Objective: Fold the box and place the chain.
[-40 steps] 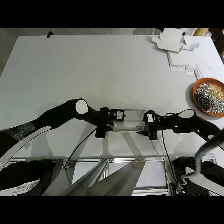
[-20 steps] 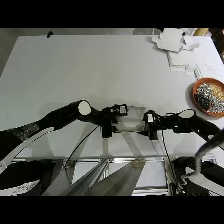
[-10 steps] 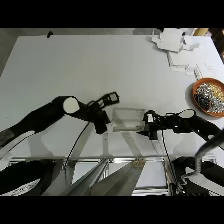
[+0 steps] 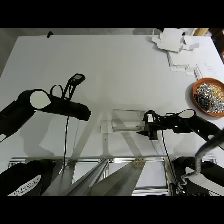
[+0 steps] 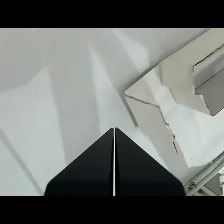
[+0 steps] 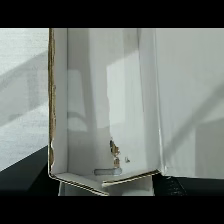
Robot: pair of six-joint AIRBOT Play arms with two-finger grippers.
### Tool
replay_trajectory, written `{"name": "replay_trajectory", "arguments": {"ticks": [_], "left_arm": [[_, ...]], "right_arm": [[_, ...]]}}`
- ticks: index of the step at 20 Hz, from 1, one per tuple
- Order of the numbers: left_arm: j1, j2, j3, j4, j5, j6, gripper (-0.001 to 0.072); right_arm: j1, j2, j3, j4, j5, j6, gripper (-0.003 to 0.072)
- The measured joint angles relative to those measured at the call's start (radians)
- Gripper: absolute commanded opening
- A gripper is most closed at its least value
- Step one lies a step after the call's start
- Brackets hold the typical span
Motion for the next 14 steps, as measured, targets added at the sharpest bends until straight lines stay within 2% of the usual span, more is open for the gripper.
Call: {"name": "replay_trajectory", "arguments": {"ticks": [5, 10, 14], "left_arm": [[0.005, -0.098, -0.11, -0.126, 0.075, -0.05, 0.0004], [-0.033, -0.205, -0.135, -0.229, 0.138, -0.05, 0.0006], [-0.061, -0.241, -0.14, -0.333, 0.15, 0.022, 0.0006]], "right_arm": [[0.0, 0.0, 0.0, 0.0, 0.0, 0.0, 0.0414], [0.0, 0.0, 0.0, 0.0, 0.0, 0.0, 0.0414], [0.0, 0.0, 0.0, 0.0, 0.0, 0.0, 0.0414]]}}
